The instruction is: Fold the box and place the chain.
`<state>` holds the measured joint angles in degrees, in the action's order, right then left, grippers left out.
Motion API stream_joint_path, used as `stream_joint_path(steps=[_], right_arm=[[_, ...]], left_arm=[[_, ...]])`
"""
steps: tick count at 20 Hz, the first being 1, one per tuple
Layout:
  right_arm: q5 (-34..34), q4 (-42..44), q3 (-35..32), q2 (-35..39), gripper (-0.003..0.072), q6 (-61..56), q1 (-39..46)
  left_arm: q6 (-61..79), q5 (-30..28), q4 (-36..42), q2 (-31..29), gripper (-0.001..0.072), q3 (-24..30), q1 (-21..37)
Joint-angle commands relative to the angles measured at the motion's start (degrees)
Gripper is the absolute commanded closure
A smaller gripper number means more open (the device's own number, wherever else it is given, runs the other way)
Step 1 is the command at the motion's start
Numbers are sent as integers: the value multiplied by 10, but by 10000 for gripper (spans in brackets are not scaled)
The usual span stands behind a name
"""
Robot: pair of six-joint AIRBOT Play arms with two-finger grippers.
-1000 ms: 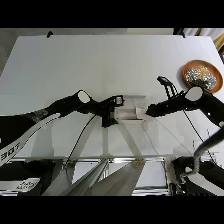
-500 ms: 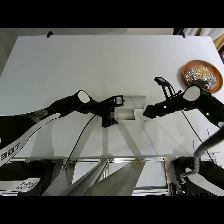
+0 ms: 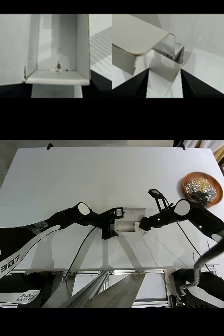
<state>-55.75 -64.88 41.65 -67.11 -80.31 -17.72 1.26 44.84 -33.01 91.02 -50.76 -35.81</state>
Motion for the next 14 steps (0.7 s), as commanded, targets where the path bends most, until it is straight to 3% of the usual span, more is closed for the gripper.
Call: stream_joint_path(steps=[1, 11, 14], right_arm=[[6, -57, 34, -30, 241, -70, -35], [-27, -87, 53, -53, 239, -165, -70], [-7, -122, 52, -58, 131, -223, -92]], left_arm=[[0, 0, 0, 0, 555, 0, 0], [0, 0, 0, 0, 555, 0, 0], [0, 0, 0, 0, 555, 0, 0]])
